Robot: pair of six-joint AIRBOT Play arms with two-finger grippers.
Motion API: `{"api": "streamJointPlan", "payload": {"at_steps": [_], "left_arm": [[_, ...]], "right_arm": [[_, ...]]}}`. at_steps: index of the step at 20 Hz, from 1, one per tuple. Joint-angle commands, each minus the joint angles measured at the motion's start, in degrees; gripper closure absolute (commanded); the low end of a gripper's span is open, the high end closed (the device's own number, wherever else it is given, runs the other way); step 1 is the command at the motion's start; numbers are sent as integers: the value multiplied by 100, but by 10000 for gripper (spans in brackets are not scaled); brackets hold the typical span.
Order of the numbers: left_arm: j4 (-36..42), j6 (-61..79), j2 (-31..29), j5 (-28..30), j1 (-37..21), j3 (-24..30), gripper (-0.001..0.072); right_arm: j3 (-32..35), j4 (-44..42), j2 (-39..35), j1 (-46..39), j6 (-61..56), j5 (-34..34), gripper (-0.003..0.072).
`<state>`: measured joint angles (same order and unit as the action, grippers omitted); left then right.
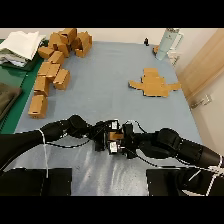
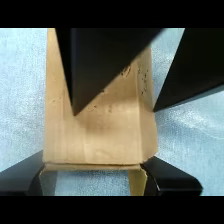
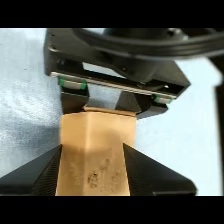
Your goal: Fold the box.
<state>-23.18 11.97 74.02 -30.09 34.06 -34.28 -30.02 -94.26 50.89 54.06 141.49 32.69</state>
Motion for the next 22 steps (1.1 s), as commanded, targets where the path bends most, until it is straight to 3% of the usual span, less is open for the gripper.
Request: {"api": "streamJointPlan", "payload": {"at_steps": [1, 4, 5, 6, 10, 18, 21, 22], "left_arm": [[0, 2, -2, 0, 0, -7, 155], [0, 2, -2, 0, 0, -7, 155], [0, 2, -2, 0, 0, -7, 155], [0, 2, -2, 0, 0, -7, 155], [0, 2, -2, 0, 0, -7, 155], [0, 2, -2, 0, 0, -7, 155], [0, 0, -2, 0, 0, -7, 155], [0, 2, -2, 0, 0, -7, 155]], "right_arm": [[0, 61, 66, 28, -35, 24, 86], [0, 153, 118, 28, -66, -7, 108], [-2, 201, 118, 28, -66, -33, 203], [-2, 234, 116, 28, -66, -50, 234], [-2, 254, 116, 31, -66, -59, 267], [-2, 254, 9, 35, -63, -66, 257], [-2, 205, -11, 35, -63, -61, 145], [-2, 181, -55, 35, -63, -52, 145]]}}
